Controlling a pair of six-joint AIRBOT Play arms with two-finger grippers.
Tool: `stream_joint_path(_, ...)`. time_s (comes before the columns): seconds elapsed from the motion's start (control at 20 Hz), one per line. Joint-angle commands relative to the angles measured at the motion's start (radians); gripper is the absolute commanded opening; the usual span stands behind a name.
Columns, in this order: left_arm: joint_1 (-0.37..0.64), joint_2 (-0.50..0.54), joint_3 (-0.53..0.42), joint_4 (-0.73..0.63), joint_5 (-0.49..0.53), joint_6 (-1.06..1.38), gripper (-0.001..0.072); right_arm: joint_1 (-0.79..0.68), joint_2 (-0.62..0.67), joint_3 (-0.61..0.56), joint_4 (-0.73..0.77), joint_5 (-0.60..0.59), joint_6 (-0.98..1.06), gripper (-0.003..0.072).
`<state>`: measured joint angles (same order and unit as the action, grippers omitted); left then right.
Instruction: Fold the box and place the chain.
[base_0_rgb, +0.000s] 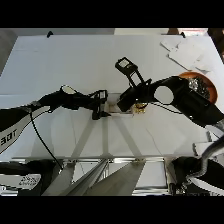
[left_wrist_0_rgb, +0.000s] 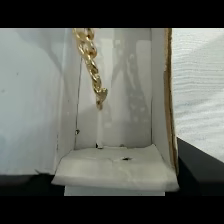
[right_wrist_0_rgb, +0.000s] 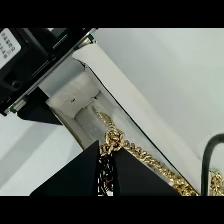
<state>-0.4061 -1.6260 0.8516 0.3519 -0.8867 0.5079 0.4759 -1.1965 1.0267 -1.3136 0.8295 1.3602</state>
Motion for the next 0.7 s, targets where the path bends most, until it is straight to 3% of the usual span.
stream_joint_path(0.0,-0.001,0.0,0.0,0.0,0.0,0.0,0.0322,0.007,-0.049,0.0,0.001,-0.029,-0.001,0.0008)
stream_joint_path(0.15,0.0,0.0,0.0,0.0,0.0,0.0,0.0322,0.007,-0.097,0.0,0.001,-0.006,0.004,0.0017)
stream_joint_path(0.2,0.0,0.0,0.0,0.0,0.0,0.0,0.0322,0.007,-0.101,0.0,0.001,-0.006,0.014,0.01)
stream_joint_path(0.3,-0.001,0.0,0.0,0.0,0.0,0.0,0.0322,0.007,-0.098,0.0,0.001,-0.01,0.065,0.0344)
stream_joint_path(0.55,-0.001,0.0,0.0,0.0,0.0,0.0,0.0322,0.006,-0.034,0.0,-0.005,0.011,0.071,0.0341)
stream_joint_path(0.65,-0.001,0.0,0.0,0.0,0.0,0.0,0.0322,0.006,0.032,0.0,-0.074,0.047,0.066,0.0341)
